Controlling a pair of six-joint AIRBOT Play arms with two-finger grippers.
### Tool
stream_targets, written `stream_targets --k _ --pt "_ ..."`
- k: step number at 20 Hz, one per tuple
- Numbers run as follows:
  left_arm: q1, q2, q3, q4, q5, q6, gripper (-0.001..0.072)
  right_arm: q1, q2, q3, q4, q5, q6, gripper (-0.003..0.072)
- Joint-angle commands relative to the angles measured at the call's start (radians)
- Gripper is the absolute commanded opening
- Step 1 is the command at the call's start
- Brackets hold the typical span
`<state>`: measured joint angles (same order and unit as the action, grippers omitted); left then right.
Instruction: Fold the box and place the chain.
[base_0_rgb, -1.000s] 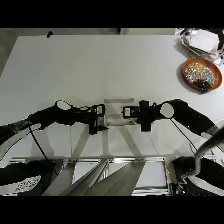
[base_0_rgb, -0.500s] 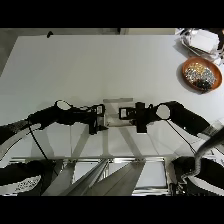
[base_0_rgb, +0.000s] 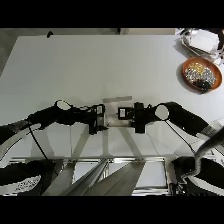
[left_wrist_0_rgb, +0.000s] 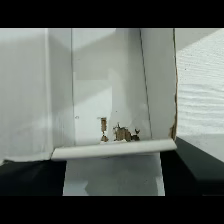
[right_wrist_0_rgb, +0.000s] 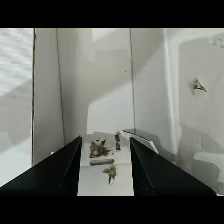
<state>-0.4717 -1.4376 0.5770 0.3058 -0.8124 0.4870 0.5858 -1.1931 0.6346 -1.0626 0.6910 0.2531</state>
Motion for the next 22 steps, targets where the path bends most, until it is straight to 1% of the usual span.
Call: stream_targets --k 1,4,5,7,8,9,10,13,14,16,19,21,22 --pt "0.0 0.001 0.0 0.001 0.0 0.003 0.021 0.001 0.019 0.001 -0.027 0.003 0.034 0.0322" --pt "0.0 0.001 -0.001 0.001 0.0 0.003 0.021 -0.016 0.079 0.001 -0.101 0.024 0.156 0.0169" --pt "0.0 0.001 0.0 0.001 0.0 0.003 0.021 -0.032 0.109 0.001 -0.115 0.056 0.181 0.0146" --pt "0.0 0.001 -0.001 0.001 0.0 0.003 0.021 -0.066 0.176 0.001 -0.138 0.132 0.223 0.0145" --pt "0.0 0.001 0.0 0.001 0.0 0.003 0.021 -0.086 0.212 0.001 -0.147 0.171 0.246 0.0106" --pt "0.0 0.001 -0.001 0.001 0.0 0.003 0.021 -0.114 0.248 0.001 -0.159 0.216 0.286 0.0006" --pt "0.0 0.001 0.0 0.001 0.0 0.003 0.021 -0.146 0.275 0.001 -0.169 0.246 0.346 0.0011" --pt "0.0 0.001 0.0 0.001 0.0 0.003 0.021 -0.281 0.314 0.001 -0.233 0.304 0.687 0.0011" --pt "0.0 0.001 0.0 0.001 0.0 0.003 0.021 -0.328 0.313 -0.002 -0.268 0.312 0.779 0.0011" --pt "0.0 0.001 0.0 0.001 0.0 0.003 0.021 -0.419 0.311 -0.027 -0.286 0.312 0.906 0.0011" --pt "0.0 0.001 -0.001 0.001 0.0 0.003 0.021 -0.499 0.281 -0.085 -0.267 0.291 0.958 0.0009" --pt "0.0 0.001 0.0 0.001 0.0 0.003 0.021 -0.506 0.235 -0.113 -0.188 0.254 0.944 0.0007" --pt "0.0 0.001 -0.001 0.001 0.0 0.003 0.021 -0.506 0.204 -0.118 -0.123 0.241 0.923 0.0007"
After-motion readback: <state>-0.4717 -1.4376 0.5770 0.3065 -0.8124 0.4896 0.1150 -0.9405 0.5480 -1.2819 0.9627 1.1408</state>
